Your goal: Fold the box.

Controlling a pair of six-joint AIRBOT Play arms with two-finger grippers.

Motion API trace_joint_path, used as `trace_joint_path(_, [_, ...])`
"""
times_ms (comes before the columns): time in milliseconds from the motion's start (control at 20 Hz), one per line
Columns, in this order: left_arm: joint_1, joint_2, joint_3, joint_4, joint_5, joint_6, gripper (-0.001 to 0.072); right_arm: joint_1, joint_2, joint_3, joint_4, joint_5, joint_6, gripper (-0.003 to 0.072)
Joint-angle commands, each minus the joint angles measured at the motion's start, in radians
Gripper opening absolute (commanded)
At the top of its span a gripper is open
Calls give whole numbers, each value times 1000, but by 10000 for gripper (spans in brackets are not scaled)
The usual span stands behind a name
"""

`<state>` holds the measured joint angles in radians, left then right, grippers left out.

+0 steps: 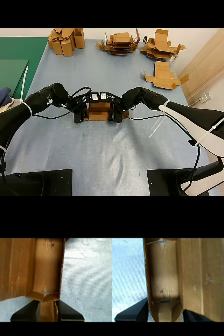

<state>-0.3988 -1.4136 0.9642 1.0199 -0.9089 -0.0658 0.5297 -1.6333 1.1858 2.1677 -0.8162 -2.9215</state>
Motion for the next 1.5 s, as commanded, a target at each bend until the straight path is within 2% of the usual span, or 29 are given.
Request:
trace_joint_path(0, [-6, -2, 0, 5, 10, 6, 237, 1, 0, 1, 2, 3, 0, 506])
trace_joint_path(200, [-6, -2, 0, -10, 10, 7, 236, 1, 0, 1, 2, 3, 1, 506])
trace_joint_path(550, [-6, -2, 0, -155, 11, 83, 234, 1, 0, 1, 2, 3, 0, 506])
trace_joint_path(850, [-6, -2, 0, -206, 12, 104, 234, 1, 0, 1, 2, 3, 0, 506])
trace_joint_path(1450, [-6, -2, 0, -228, 19, 111, 235, 1, 0, 1, 2, 3, 1, 506])
